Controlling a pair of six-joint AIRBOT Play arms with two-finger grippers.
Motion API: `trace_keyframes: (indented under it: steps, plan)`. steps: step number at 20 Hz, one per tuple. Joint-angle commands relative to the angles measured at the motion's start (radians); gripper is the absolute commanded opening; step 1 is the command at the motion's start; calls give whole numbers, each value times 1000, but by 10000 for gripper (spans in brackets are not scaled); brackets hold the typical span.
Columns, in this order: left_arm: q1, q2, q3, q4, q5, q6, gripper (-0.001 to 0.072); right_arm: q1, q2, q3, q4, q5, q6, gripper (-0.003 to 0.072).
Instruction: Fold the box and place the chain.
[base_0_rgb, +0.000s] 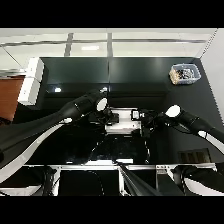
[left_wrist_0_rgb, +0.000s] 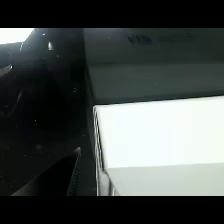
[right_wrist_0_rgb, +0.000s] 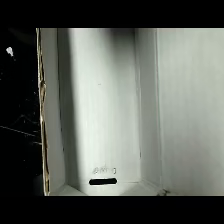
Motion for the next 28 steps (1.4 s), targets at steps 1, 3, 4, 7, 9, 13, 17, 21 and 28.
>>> trace_keyframes:
  steps: [1, 3, 4, 7, 9, 13, 17, 21, 28]
  plan:
    - [-7, -12, 8, 15, -5, -71, 272, 0, 0, 0, 0, 0, 0, 136]
    - [-7, -17, 8, 13, 26, -90, 272, 0, 0, 0, 0, 0, 0, 136]
    - [-7, -18, 8, 6, 38, -89, 272, 0, 0, 0, 0, 0, 0, 136]
    - [-7, -21, 8, 3, 38, -89, 273, 0, 0, 0, 0, 0, 0, 136]
    - [-9, -24, 8, -3, 38, -89, 272, 0, 0, 0, 0, 0, 0, 136]
    - [-21, -29, 8, -1, 42, -89, 272, 0, 0, 0, 0, 0, 0, 136]
    - [-21, -30, 9, -1, 43, -84, 74, 0, 0, 0, 0, 0, 0, 136]
    - [-21, -30, 10, -4, 43, -85, 22, 0, 0, 0, 0, 0, 0, 136]
    - [-21, -29, 10, -12, 34, -85, 404, 0, 0, 0, 0, 0, 0, 136]
